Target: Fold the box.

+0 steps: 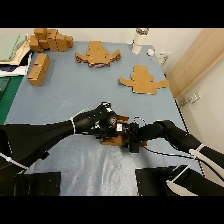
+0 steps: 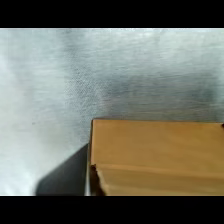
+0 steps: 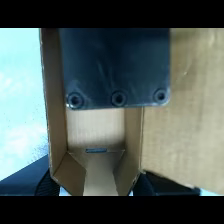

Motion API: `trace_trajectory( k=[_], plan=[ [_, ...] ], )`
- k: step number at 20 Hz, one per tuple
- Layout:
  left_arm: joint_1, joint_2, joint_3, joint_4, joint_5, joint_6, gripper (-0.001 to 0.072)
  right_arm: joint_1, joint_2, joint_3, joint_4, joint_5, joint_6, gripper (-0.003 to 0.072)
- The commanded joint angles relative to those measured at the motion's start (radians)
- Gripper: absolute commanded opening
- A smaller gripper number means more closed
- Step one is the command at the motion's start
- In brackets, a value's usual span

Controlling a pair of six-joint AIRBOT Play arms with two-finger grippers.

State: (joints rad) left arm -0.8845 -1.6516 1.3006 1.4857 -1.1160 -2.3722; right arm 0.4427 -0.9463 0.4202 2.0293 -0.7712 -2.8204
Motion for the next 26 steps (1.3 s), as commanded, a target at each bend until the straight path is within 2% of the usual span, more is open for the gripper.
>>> trace_trajectory(
  k=[1, 11, 18, 19, 20, 21, 23, 26],
  plan=[
    [0.001, 0.0, 0.001, -0.005, -0.024, -0.009, 0.0418, 0.0, 0.0, 0.0, 0.0, 0.0, 0.0, 0.0472],
    [0.003, 0.005, 0.047, -0.016, -0.025, 0.028, 0.0418, 0.0, 0.0, 0.0, 0.0, 0.0, 0.0, 0.0472],
    [0.029, 0.005, 0.048, -0.023, -0.065, 0.032, 0.0417, 0.0, 0.0, 0.0, 0.0, 0.0, 0.0, 0.0472],
    [0.03, 0.005, 0.048, -0.023, -0.066, 0.032, 0.0402, 0.0, 0.0, 0.0, 0.0, 0.0, 0.0, 0.0472],
    [0.031, 0.005, 0.048, -0.024, -0.066, 0.033, 0.0343, 0.0, 0.0, 0.0, 0.0, 0.0, 0.0, 0.0472],
    [0.031, 0.005, 0.048, -0.024, -0.068, 0.035, 0.0342, 0.0, 0.0, 0.0, 0.0, 0.0, 0.0, 0.0472],
    [0.032, 0.005, 0.048, -0.05, -0.074, 0.063, 0.0344, 0.0, 0.0, 0.0, 0.0, 0.0, 0.0, 0.0471],
    [0.052, 0.005, 0.049, -0.164, -0.075, 0.116, 0.0353, 0.0, 0.0, 0.0, 0.0, 0.0, 0.0, 0.0472]
  ],
)
